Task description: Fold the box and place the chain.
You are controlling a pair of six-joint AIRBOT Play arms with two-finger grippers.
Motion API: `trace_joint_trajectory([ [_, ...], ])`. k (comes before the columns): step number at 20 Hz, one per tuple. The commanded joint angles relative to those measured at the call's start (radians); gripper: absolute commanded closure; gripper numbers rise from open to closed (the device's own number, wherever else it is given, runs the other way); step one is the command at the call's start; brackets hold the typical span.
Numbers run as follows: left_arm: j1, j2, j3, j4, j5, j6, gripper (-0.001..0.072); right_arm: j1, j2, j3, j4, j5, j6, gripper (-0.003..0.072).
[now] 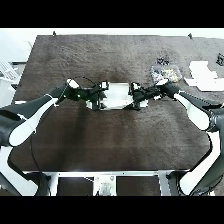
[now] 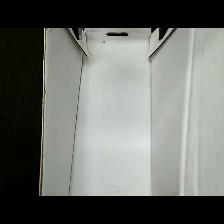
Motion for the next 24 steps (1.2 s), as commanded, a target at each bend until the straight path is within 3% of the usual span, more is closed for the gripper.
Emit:
trace_joint_trajectory([
  [1,0.001,-0.001,0.001,-0.003,0.011,0.0,0.0055,0.001,0.0,0.0,0.0,0.002,0.0,0.0136],
  [3,0.001,-0.001,0.001,-0.002,0.01,0.0,0.032,0.001,0.0,0.0,0.0,0.002,0.0,0.0137],
  [4,0.001,-0.001,0.001,-0.002,0.01,0.0,0.0412,0.001,0.0,0.0,0.0,0.002,0.0,0.0137],
  [7,0.004,0.0,0.001,0.003,0.009,0.0,0.0437,0.001,0.0,0.0,0.0,0.002,0.0,0.0137],
  [8,0.008,0.003,0.001,0.004,0.006,0.0,0.0619,0.001,0.0,0.0,0.0,0.002,0.0,0.0137],
  [9,0.014,0.008,0.002,0.004,-0.003,-0.005,0.0687,0.001,0.0,0.0,0.0,0.002,0.0,0.0136],
  [17,0.125,0.033,0.001,0.005,-0.153,-0.034,0.0689,0.001,0.0,0.0,0.0,0.002,0.0,0.0137],
  [20,0.175,0.069,0.0,0.004,-0.162,-0.034,0.0689,0.001,0.0,0.0,0.0,0.002,0.0,0.0137],
  [24,0.242,0.132,0.0,0.0,-0.248,-0.121,0.069,0.001,0.0,0.0,0.0,0.002,0.0,0.0136],
])
